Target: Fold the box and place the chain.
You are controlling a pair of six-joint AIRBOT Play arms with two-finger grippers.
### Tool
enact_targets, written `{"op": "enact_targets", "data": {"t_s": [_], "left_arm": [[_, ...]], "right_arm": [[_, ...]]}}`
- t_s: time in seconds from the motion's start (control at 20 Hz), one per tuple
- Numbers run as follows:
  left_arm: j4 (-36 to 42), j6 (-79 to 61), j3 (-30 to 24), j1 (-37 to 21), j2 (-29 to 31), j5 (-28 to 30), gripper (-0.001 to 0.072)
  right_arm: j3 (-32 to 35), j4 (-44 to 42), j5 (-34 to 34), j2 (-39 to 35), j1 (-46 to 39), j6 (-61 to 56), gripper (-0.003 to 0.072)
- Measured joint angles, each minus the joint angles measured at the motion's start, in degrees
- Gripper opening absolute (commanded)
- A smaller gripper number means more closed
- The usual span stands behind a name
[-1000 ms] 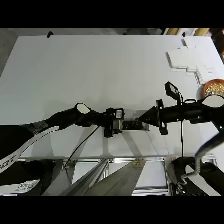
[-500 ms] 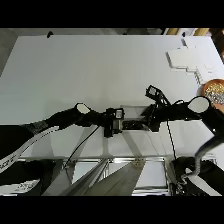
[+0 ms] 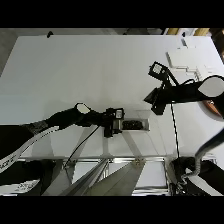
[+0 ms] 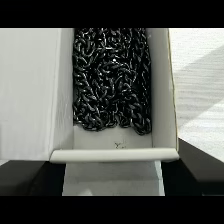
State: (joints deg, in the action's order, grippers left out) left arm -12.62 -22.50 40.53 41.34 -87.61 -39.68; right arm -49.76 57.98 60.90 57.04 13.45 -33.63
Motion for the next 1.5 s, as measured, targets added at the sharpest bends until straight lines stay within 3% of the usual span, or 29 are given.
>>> {"op": "enact_targets", "data": {"t_s": [0.3, 0.75, 0.8, 1.0, 1.05, 1.45, 1.5], "left_arm": [[0.0, 0.0, 0.0, 0.0, 0.0, 0.0, 0.0208], [0.0, 0.0, 0.0, 0.0, 0.0, 0.0, 0.0208], [0.0, 0.0, 0.0, 0.0, 0.0, 0.0, 0.0208], [0.0, 0.0, 0.0, 0.0, 0.0, 0.0, 0.0208], [0.0, 0.0, 0.0, 0.0, 0.0, 0.0, 0.0208], [0.0, 0.0, 0.0, 0.0, 0.0, 0.0, 0.0208], [0.0, 0.0, 0.0, 0.0, 0.0, 0.0, 0.0208]], "right_arm": [[-1.1, 1.9, 2.1, 5.4, 3.3, 3.3, 0.0017], [-1.0, 3.5, 6.1, 6.6, 10.7, 7.8, 0.0021], [-0.7, 3.8, 6.3, 6.6, 11.1, 8.0, 0.0057], [1.8, 5.5, 6.7, 6.1, 13.7, 9.7, 0.0073], [2.5, 6.0, 6.6, 5.7, 14.5, 10.1, 0.0125], [6.7, 9.1, 4.0, 0.9, 18.7, 11.1, 0.0138], [7.2, 9.3, 3.8, 0.3, 19.0, 11.1, 0.0177]]}}
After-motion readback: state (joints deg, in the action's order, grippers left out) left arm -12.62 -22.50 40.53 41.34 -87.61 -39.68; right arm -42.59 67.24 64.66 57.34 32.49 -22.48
